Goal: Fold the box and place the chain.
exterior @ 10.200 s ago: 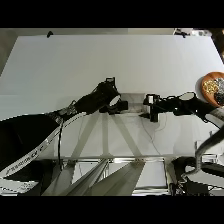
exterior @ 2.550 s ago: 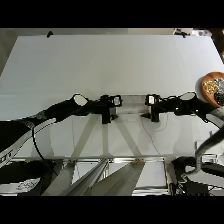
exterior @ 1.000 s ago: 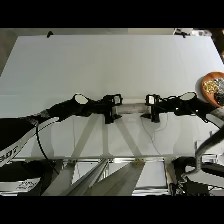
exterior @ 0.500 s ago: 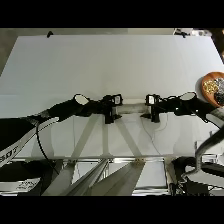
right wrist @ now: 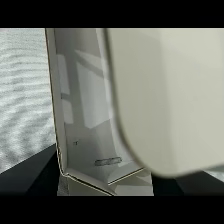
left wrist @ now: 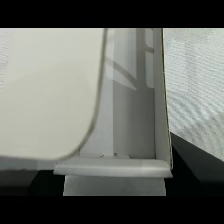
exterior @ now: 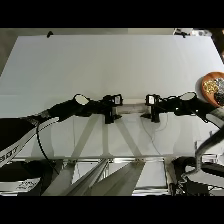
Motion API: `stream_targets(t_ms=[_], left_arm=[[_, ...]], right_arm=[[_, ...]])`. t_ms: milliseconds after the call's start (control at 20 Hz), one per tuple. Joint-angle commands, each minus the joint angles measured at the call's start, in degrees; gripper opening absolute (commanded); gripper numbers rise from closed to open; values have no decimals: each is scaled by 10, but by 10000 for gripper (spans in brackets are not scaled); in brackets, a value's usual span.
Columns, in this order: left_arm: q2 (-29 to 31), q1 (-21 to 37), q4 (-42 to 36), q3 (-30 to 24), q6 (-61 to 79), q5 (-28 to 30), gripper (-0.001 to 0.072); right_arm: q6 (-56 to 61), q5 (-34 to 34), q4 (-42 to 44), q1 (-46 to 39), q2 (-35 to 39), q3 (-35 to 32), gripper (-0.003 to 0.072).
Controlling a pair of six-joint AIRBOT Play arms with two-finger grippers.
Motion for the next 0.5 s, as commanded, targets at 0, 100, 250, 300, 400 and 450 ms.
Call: stream_targets(t_ms=[0,100,250,300,400,450], left_arm=[[0,0,0,0,0,0,498],[0,0,0,0,0,0,498],[0,0,0,0,0,0,498],[0,0,0,0,0,0,498],[0,0,0,0,0,0,498],[0,0,0,0,0,0,498]], right_arm=[[0,0,0,0,0,0,411],[0,5,1,0,0,0,411],[7,28,3,0,0,0,411],[7,46,3,0,0,0,411],[7,76,3,0,0,0,411],[6,90,2,0,0,0,411]])
